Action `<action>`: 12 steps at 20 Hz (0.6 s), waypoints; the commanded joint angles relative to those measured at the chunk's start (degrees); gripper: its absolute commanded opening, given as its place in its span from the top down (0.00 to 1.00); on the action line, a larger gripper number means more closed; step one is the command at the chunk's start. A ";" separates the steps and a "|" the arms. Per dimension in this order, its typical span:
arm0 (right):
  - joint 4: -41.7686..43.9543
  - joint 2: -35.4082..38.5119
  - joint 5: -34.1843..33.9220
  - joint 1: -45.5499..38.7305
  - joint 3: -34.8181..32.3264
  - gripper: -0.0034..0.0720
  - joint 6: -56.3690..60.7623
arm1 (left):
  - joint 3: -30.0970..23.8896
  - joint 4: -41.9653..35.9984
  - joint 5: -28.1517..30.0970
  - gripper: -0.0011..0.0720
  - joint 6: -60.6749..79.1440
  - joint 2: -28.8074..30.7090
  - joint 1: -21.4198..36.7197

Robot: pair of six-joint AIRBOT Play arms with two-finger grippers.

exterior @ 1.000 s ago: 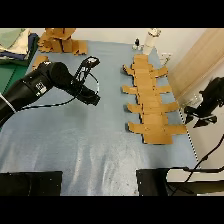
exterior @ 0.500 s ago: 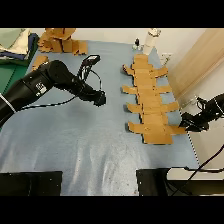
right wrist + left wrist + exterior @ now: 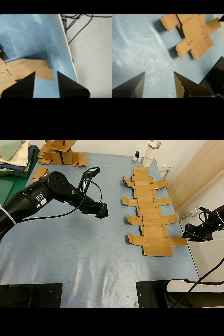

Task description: Fold the box.

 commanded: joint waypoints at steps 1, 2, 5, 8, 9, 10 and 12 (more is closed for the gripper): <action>3.23 -2.32 -1.95 -0.04 0.09 0.39 -4.07 | 0.04 -0.50 -2.27 0.24 -2.19 0.00 0.07; 5.86 -3.02 -3.21 -0.04 0.00 0.40 -5.88 | 0.04 -0.70 -3.04 0.24 -2.51 0.00 0.13; 12.11 -3.41 -6.75 0.09 -1.90 0.62 -9.44 | 0.04 -3.58 -5.40 0.24 -2.58 0.00 1.75; 15.39 -3.37 -13.09 0.11 -4.66 0.94 -9.38 | 0.04 -10.56 -9.46 0.24 -1.53 0.00 7.06; 17.20 -3.19 -15.69 0.22 -5.42 0.95 -9.11 | 0.04 -12.70 -11.26 0.24 -0.15 0.00 9.05; 19.23 -2.64 -17.75 0.24 -6.38 0.95 -8.72 | 0.04 -14.34 -13.07 0.24 1.07 0.00 11.26; 21.75 -0.24 -18.69 0.55 -8.66 0.95 -8.50 | 0.04 -15.82 -16.46 0.24 2.49 0.00 14.86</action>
